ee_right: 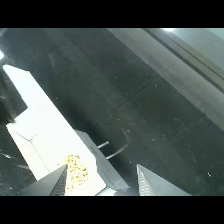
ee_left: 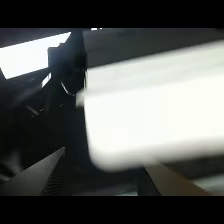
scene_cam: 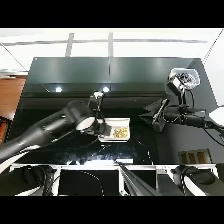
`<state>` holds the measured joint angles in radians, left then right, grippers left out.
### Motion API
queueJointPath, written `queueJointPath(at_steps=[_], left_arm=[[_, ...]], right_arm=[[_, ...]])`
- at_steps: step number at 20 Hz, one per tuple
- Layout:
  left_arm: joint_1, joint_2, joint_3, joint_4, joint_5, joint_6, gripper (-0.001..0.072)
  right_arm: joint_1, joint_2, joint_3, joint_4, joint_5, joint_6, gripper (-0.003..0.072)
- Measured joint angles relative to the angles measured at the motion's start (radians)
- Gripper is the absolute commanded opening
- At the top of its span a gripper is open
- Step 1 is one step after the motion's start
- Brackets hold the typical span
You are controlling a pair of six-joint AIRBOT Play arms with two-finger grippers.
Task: Fold the box and place the chain.
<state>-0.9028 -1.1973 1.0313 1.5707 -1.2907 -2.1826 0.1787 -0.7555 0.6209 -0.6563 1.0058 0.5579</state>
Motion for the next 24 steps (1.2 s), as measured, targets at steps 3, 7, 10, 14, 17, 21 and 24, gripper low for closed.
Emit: queueJointPath(at_steps=[3, 7, 10, 14, 17, 21, 24], left_arm=[[0.084, 0.157, -0.106, -0.082, -0.054, 0.278, 0.0496], [0.331, 0.429, -0.398, -0.392, 0.137, 0.692, 0.0504], [0.531, 0.538, -0.607, -0.609, 0.266, 1.031, 0.0717], [0.648, 0.559, -0.733, -0.765, 0.340, 1.602, 0.0715], [0.674, 0.491, -0.753, -0.857, 0.364, 1.901, 0.0716], [0.652, 0.326, -0.713, -0.943, 0.375, 2.184, 0.0715], [0.606, 0.217, -0.669, -0.998, 0.393, 2.294, 0.0713]], right_arm=[[0.000, 0.000, 0.000, -0.005, 0.000, 0.000, 0.0511], [0.000, 0.000, 0.000, -0.011, -0.002, 0.000, 0.0512], [0.000, 0.000, 0.000, -0.013, -0.010, 0.000, 0.0512], [0.000, 0.000, 0.000, -0.013, -0.035, 0.000, 0.0512], [0.000, 0.000, 0.000, -0.014, -0.030, 0.000, 0.0512], [0.000, 0.000, 0.000, -0.014, 0.008, 0.000, 0.0511], [0.000, 0.000, 0.000, -0.014, 0.035, 0.000, 0.0511]])
